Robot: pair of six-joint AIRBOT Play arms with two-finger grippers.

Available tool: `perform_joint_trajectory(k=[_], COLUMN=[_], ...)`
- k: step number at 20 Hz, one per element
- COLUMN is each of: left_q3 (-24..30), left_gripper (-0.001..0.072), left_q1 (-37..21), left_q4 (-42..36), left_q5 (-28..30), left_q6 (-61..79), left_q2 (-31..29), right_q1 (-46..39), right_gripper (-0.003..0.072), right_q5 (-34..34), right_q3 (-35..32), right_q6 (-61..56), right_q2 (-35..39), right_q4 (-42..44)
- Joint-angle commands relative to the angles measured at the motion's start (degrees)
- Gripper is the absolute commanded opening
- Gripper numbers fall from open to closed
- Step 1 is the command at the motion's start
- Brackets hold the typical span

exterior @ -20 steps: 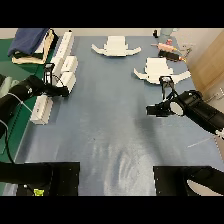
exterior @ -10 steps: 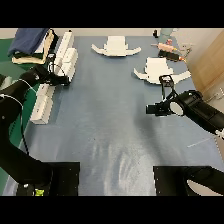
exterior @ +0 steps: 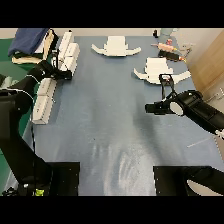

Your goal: Fold the box.

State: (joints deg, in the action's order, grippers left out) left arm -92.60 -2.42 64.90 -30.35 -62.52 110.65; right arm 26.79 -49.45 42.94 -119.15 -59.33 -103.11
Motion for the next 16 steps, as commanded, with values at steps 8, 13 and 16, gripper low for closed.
perform_joint_trajectory(k=[8, 13, 16], left_q3=[-4.46, -4.46, -4.46], left_gripper=[0.0405, 0.0405, 0.0405], left_q1=[-0.17, -0.17, -0.17], left_q4=[0.55, 0.96, 0.92], left_q5=[-2.47, -7.56, -7.41], left_q6=[0.13, 0.39, 0.37], left_q2=[2.93, 2.93, 2.93], right_q1=[-0.04, -0.04, -0.04], right_gripper=[0.0001, 0.0001, 0.0001], right_q5=[0.46, 0.46, 0.46], right_q3=[0.07, 0.07, 0.07], right_q6=[0.02, 0.02, 0.02], right_q2=[0.0, 0.0, 0.0], right_q4=[-0.02, -0.17, -0.15])
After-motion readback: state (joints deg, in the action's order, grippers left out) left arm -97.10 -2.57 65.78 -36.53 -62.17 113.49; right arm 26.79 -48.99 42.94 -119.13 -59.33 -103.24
